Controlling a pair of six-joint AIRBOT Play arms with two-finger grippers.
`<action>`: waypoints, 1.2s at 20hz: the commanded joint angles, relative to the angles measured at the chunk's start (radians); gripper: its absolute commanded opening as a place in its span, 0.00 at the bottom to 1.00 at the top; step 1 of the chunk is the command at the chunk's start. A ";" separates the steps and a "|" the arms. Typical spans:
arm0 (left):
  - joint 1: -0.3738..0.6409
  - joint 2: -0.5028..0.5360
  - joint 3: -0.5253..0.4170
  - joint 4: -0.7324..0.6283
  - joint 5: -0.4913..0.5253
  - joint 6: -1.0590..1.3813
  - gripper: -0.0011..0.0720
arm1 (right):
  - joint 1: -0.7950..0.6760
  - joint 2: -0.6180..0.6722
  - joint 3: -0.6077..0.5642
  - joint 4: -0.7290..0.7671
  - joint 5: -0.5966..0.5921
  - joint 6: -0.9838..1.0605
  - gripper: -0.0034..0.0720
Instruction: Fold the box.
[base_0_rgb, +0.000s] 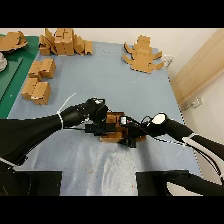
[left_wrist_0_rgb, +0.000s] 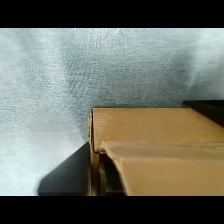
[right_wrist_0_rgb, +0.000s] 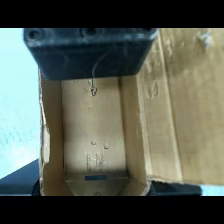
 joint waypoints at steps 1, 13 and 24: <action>-0.001 0.000 0.000 0.002 -0.009 0.017 0.69 | 0.001 0.000 0.000 0.000 0.003 0.000 0.80; 0.003 0.090 0.115 0.211 -0.343 0.055 0.69 | 0.001 0.000 0.000 0.000 0.002 0.000 0.80; 0.100 0.416 -0.040 0.476 -0.459 0.525 0.03 | 0.001 0.000 0.000 0.013 0.002 0.000 0.80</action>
